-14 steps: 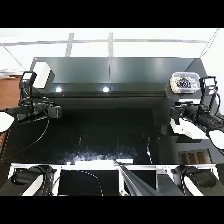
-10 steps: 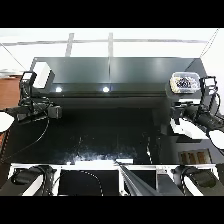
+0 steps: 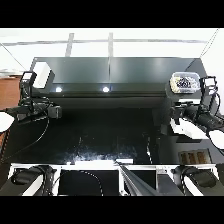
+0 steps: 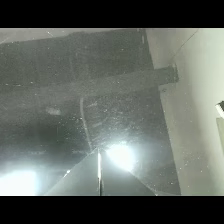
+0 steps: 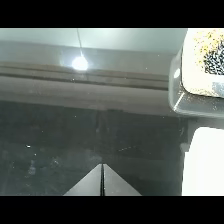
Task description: Fold the box and place the chain.
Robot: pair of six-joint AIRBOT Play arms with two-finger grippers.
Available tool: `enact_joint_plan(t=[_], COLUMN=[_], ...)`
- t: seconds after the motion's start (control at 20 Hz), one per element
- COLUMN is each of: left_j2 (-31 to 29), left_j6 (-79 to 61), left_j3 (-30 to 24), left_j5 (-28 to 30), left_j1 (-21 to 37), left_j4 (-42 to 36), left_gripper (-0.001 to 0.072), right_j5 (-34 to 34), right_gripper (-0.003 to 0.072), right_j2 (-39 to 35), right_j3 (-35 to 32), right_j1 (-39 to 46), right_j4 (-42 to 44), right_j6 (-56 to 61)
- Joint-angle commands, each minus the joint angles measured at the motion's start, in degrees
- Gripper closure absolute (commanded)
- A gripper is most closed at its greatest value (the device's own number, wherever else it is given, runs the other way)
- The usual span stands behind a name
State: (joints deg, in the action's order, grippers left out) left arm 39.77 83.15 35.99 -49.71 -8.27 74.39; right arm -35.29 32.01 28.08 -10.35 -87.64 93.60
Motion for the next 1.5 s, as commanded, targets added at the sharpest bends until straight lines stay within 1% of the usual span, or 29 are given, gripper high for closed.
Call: enact_joint_plan(t=[0.0, 0.15, 0.25, 0.3, 0.35, 0.4, 0.5, 0.55, 0.6, 0.65, 0.75, 0.8, 0.85, 0.9, 0.95, 1.0, 1.1, 1.15, 1.25, 1.35, 1.4, 1.45], left_j2=[0.2, 1.1, 2.4, 3.5, 4.7, 6.2, 9.5, 11.3, 12.9, 14.5, 17.2, 18.2, 18.7, 18.7, 18.7, 18.7, 18.7, 18.8, 18.8, 18.8, 18.8, 18.8], left_j6=[-0.3, -0.2, -0.2, -0.2, -0.2, -0.2, -0.3, -0.5, -0.5, -0.5, -1.0, -2.3, -3.7, -3.7, -3.7, -3.7, -3.7, -3.7, -3.7, -3.7, -3.7, -3.7], left_j3=[0.0, 0.0, 0.0, 0.0, 0.0, 0.1, 0.3, 0.7, 1.1, 1.7, 3.3, 4.0, 4.6, 4.8, 4.8, 4.8, 4.8, 4.8, 4.8, 4.8, 4.8, 4.8], left_j5=[3.0, 12.1, 19.3, 23.4, 26.6, 29.2, 31.3, 31.3, 31.3, 31.3, 31.3, 31.3, 30.9, 30.5, 30.0, 29.3, 28.2, 28.0, 27.1, 25.7, 25.1, 24.8], left_j1=[0.0, 0.0, 0.0, 0.0, -0.1, -0.4, -1.4, -2.1, -3.1, -4.1, -6.4, -7.5, -8.2, -8.6, -8.8, -8.8, -8.8, -8.8, -8.8, -8.8, -8.8, -8.8], left_j4=[-1.0, -2.5, -2.9, -3.2, -3.7, -4.3, -4.8, -4.7, -4.7, -4.5, -4.3, -4.3, -4.3, -4.4, -4.4, -4.4, -4.3, -4.3, -4.3, -4.3, -4.4, -4.4], left_gripper=[0.0683, 0.0683, 0.0681, 0.0651, 0.0396, -0.0011, 0.0004, 0.0004, 0.0004, 0.0004, 0.0004, 0.0004, 0.0003, 0.0004, 0.0004, 0.0004, 0.0004, 0.0004, 0.0004, 0.0004, 0.0004, 0.0004], right_j5=[1.2, 12.9, 18.9, 22.0, 24.5, 25.5, 26.4, 26.6, 26.3, 26.0, 22.4, 17.7, 9.7, 1.8, -4.0, -6.0, -6.9, -10.5, -20.7, -31.1, -36.2, -42.1], right_gripper=[0.0673, 0.0673, 0.0673, 0.0673, 0.0673, 0.0673, 0.0672, 0.0603, 0.0057, -0.0034, -0.0034, -0.0034, -0.0034, -0.0034, -0.0034, -0.0034, -0.0034, -0.0034, -0.0034, -0.0034, -0.0034, -0.0034], right_j2=[0.0, 0.0, 0.0, 0.0, 0.0, 0.0, 0.0, 0.0, 0.1, 0.2, 0.3, 1.2, 3.6, 7.2, 11.9, 16.5, 26.6, 31.6, 40.3, 47.8, 51.2, 54.4], right_j3=[0.0, 0.0, 0.0, 0.0, 0.0, 0.0, 0.0, 0.0, 0.0, 0.0, 0.0, 1.2, 4.0, 7.7, 12.1, 16.2, 24.4, 28.9, 37.7, 45.0, 47.4, 49.0], right_j1=[0.0, 0.0, 0.0, 0.0, 0.0, 0.0, 0.0, -0.1, 0.0, 0.0, 0.4, 2.9, 8.1, 15.2, 24.0, 32.4, 48.5, 54.4, 61.0, 64.5, 65.4, 66.1], right_j4=[0.6, 0.8, 0.1, 0.2, 0.2, 0.6, 0.6, 1.0, 1.9, 1.9, 1.7, 1.4, -0.9, -4.4, -6.8, -7.5, -5.2, -3.3, -2.2, -2.1, -0.3, 4.3], right_j6=[0.0, 0.0, -0.2, -0.1, -0.1, -0.1, -0.1, 0.3, 0.3, 0.3, 0.3, 0.9, 4.0, 7.3, 7.2, 5.3, 4.0, 2.8, -3.6, -11.9, -16.9, -24.2])
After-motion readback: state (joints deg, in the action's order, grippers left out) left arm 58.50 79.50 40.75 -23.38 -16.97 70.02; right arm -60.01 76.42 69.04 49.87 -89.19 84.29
